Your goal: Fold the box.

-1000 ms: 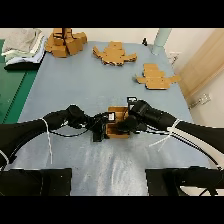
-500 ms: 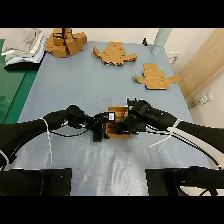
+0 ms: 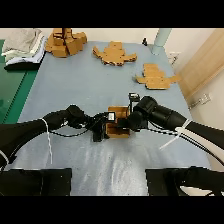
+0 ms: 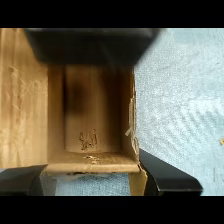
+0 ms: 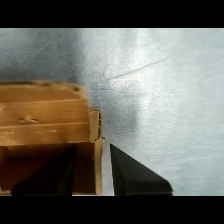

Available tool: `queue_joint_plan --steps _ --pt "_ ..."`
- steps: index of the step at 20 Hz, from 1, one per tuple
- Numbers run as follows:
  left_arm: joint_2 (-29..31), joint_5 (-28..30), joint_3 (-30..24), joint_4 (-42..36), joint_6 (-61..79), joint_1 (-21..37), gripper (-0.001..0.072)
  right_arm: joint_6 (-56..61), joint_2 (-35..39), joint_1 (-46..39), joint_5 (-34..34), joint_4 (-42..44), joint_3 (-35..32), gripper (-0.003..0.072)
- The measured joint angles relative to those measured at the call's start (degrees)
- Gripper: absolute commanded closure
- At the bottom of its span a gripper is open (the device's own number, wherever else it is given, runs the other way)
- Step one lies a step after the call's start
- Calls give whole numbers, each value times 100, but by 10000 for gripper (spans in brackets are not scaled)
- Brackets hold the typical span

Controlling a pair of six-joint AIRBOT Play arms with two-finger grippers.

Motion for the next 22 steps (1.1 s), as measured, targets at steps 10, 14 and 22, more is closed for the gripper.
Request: queue_joint_plan --steps 10,14,22 --pt "0 0 0 0 0 0 183 -367 756 -470 -385 -153 101 614" --pt "0 0 0 -2 2 4 183 -1180 664 -1554 -302 35 105 685" --pt "0 0 0 2 2 4 183 -5471 -1108 -3928 -407 4647 807 685"
